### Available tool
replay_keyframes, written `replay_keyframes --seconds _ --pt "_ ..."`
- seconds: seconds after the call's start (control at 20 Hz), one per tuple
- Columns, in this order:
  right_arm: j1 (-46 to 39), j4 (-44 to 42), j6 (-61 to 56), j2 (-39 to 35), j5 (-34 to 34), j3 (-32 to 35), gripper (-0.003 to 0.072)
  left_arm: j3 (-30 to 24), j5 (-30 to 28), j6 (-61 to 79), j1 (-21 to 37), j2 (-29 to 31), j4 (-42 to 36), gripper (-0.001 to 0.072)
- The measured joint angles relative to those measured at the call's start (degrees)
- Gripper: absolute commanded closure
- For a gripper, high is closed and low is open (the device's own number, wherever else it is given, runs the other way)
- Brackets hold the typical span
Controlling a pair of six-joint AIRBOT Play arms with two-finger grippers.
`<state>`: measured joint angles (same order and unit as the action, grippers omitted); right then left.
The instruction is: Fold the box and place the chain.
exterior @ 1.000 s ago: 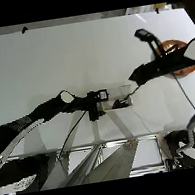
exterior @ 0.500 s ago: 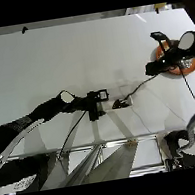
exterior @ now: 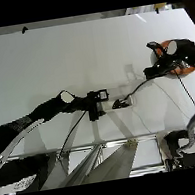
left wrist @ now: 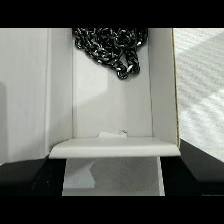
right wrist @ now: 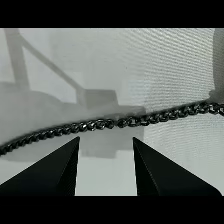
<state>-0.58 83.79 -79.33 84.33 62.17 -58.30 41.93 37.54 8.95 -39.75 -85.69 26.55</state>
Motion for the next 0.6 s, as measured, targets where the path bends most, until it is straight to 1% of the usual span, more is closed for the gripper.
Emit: replay_keyframes --seconds 0.05,0.15,0.2,0.3,0.4,0.5,0.6 --pt "0.0 0.3 -0.3 0.6 -0.2 0.0 0.0372 0.0 0.0 0.0 0.0 0.0 0.0 0.0439" --pt "0.0 1.1 -0.9 1.6 -0.4 0.1 0.0465 0.0 0.0 0.0 0.0 0.0 0.0 0.0439" --pt "0.0 1.3 -1.2 2.0 -0.3 0.1 0.0545 0.0 0.0 0.0 0.0 0.0 0.0 0.0439" --pt "0.0 1.8 -1.5 2.6 -0.3 0.1 0.0657 0.0 0.0 0.0 0.0 0.0 0.0 0.0439" --pt "0.1 2.0 -1.7 2.9 0.0 0.1 0.0673 0.0 0.0 0.0 0.0 0.0 0.0 0.0439" --pt "0.3 2.1 -1.7 2.7 0.3 0.2 0.0673 0.0 0.0 0.0 0.0 0.0 0.0 0.0439" --pt "1.0 1.5 -1.4 1.3 2.3 0.3 0.0674 0.0 0.0 0.0 0.0 0.0 0.0 0.0439"
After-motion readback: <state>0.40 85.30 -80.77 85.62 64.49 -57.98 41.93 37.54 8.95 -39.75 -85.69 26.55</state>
